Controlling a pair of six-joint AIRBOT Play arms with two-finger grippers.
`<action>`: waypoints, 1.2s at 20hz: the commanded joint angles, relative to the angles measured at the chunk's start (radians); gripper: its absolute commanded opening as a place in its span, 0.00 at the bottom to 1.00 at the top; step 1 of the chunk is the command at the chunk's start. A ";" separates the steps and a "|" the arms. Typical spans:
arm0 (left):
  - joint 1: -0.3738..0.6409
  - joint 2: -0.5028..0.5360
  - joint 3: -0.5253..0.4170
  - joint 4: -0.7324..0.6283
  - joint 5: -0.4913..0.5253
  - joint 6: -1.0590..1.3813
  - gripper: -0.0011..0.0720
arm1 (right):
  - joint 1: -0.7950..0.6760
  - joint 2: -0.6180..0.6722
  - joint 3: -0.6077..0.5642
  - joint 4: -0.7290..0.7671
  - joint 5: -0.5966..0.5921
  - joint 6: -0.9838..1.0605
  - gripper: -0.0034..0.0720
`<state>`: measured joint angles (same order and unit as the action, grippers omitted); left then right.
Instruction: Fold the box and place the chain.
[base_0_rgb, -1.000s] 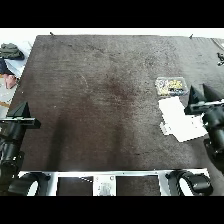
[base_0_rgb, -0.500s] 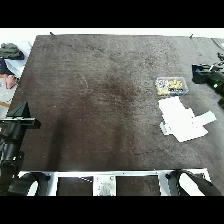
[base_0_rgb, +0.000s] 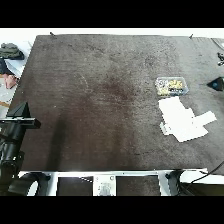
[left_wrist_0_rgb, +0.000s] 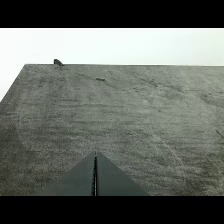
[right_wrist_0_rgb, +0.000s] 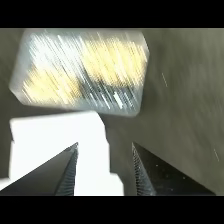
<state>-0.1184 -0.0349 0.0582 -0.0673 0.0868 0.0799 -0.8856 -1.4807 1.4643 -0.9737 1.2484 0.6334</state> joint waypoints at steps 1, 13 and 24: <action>0.000 0.000 0.000 0.000 0.000 0.000 0.03 | -0.037 -0.152 0.126 -0.241 0.176 0.044 0.56; 0.000 0.000 0.000 0.000 -0.001 0.000 0.03 | -0.053 -0.377 0.264 -0.394 0.332 -0.012 0.64; 0.000 0.000 0.000 0.000 0.000 0.000 0.03 | -0.070 -0.486 0.264 -0.286 0.520 -0.035 0.52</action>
<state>-0.1184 -0.0349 0.0582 -0.0669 0.0864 0.0799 -0.9535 -1.9430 1.7271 -1.2774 1.7149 0.6006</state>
